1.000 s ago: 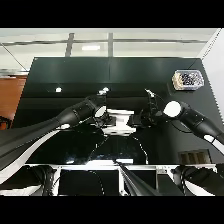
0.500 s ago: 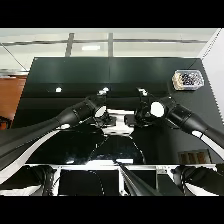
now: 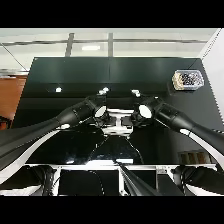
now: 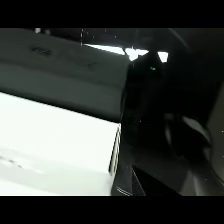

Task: Fold the box and place the chain.

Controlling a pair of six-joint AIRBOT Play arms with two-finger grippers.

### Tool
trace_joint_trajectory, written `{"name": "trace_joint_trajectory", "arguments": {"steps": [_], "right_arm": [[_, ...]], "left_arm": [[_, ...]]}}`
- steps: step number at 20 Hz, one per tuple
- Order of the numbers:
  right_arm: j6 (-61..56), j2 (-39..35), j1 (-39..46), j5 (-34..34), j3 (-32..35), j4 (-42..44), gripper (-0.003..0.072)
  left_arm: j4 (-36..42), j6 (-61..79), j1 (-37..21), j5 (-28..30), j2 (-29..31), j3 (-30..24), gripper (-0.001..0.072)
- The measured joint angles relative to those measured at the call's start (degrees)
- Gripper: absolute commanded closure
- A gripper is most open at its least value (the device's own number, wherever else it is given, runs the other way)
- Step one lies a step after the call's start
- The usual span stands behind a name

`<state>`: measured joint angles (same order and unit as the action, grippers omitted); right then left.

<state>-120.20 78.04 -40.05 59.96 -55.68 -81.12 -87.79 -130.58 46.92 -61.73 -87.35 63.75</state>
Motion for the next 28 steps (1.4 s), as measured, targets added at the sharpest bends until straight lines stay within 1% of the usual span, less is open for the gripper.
{"name": "trace_joint_trajectory", "arguments": {"steps": [5,14,15,16,17,22,23,24,25,28], "right_arm": [[-3.96,3.48,-1.18,3.48,-2.47,-2.60,0.0311],[-7.80,4.68,-1.46,4.04,-3.08,-3.26,0.0313],[-7.98,4.85,-1.46,4.07,-3.10,-3.23,0.0396],[-8.02,5.05,-1.46,4.04,-3.08,-3.15,0.0650],[-8.04,5.25,-1.46,3.87,-3.10,-2.71,0.0668],[-7.56,5.73,-1.44,2.82,-3.10,-1.14,0.0667],[-7.43,5.77,-1.44,2.75,-3.10,-0.87,0.0652],[-7.26,5.77,-1.44,2.73,-3.10,-0.72,0.0494],[-6.88,5.77,-1.46,2.71,-3.08,-0.17,0.0413],[-6.91,5.73,-1.46,2.69,-3.08,0.13,0.0414]], "left_arm": [[0.00,0.02,0.00,0.00,0.00,0.00,0.0680],[0.00,0.02,0.00,-0.02,0.00,0.00,0.0680],[0.00,0.02,0.00,-0.02,0.00,0.00,0.0680],[0.00,0.02,0.00,-0.02,0.00,0.00,0.0680],[0.17,0.02,0.00,0.04,0.00,0.00,0.0680],[0.09,-0.09,0.00,-0.31,0.00,-0.02,0.0680],[0.02,-0.07,0.00,-0.33,0.02,0.00,0.0680],[-0.02,0.02,0.00,-0.35,0.02,-0.02,0.0680],[-0.22,0.24,0.00,-0.11,0.00,-0.02,0.0680],[-0.20,0.17,0.00,0.15,0.00,0.00,0.0680]]}}
